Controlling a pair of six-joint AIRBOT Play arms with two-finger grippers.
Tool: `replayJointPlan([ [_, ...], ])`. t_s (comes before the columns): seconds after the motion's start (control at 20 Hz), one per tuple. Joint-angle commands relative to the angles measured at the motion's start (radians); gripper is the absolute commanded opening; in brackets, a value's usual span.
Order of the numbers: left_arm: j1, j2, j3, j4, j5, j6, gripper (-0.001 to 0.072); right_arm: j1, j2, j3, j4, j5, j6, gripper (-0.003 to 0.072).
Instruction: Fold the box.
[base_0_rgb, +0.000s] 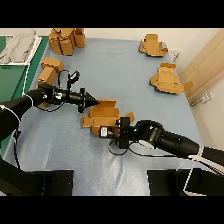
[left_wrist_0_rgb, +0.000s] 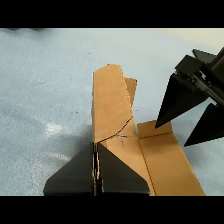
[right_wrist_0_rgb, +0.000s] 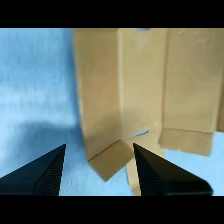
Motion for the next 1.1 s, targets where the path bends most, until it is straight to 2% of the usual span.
replayJointPlan([
  [0.0,0.0,-0.001,0.0,0.0,0.001,-0.013,0.002,-0.086,0.058,-0.005,0.295,-0.142,-0.129,0.0626],
  [0.1,0.005,-0.001,0.0,0.0,-0.001,-0.02,0.002,-0.172,0.097,-0.005,0.476,-0.052,-0.291,0.0601],
  [0.2,0.006,-0.001,0.0,0.0,-0.002,-0.021,0.002,-0.269,0.116,-0.005,0.703,0.132,-0.541,0.0549],
  [0.25,0.006,0.0,0.001,0.0,-0.002,-0.025,0.002,-0.303,0.117,-0.005,0.745,0.221,-0.679,0.0543],
  [0.3,0.006,-0.001,0.0,0.0,-0.002,-0.028,0.002,-0.309,0.117,-0.012,0.698,0.259,-0.79,0.0544],
  [0.35,0.006,0.0,0.0,0.0,-0.002,-0.032,0.002,-0.307,0.113,-0.026,0.636,0.231,-0.841,0.0544],
  [0.45,0.005,-0.001,0.001,-0.001,0.001,-0.043,0.002,-0.301,0.092,-0.07,0.551,0.101,-0.866,0.0544],
  [0.55,0.006,-0.001,0.002,-0.004,0.009,-0.044,0.002,-0.301,0.073,-0.105,0.545,-0.01,-0.935,0.0552],
  [0.65,0.005,-0.001,0.002,-0.004,0.008,-0.047,0.002,-0.301,0.061,-0.106,0.558,-0.073,-0.995,0.0625],
  [0.7,0.006,-0.001,0.002,-0.004,0.009,-0.047,0.0021,-0.301,0.058,-0.106,0.585,-0.109,-0.995,0.0709],
  [0.75,0.006,-0.001,0.002,-0.004,0.009,-0.047,0.002,-0.301,0.053,-0.106,0.619,-0.144,-0.996,0.0709],
  [0.9,0.006,-0.001,0.002,-0.004,0.011,-0.047,0.002,-0.293,0.033,-0.106,0.729,-0.123,-1.051,0.0709],
  [1.05,0.006,-0.001,0.002,-0.004,0.014,-0.047,0.002,-0.229,0.032,-0.107,0.748,-0.084,-1.061,0.0709],
])
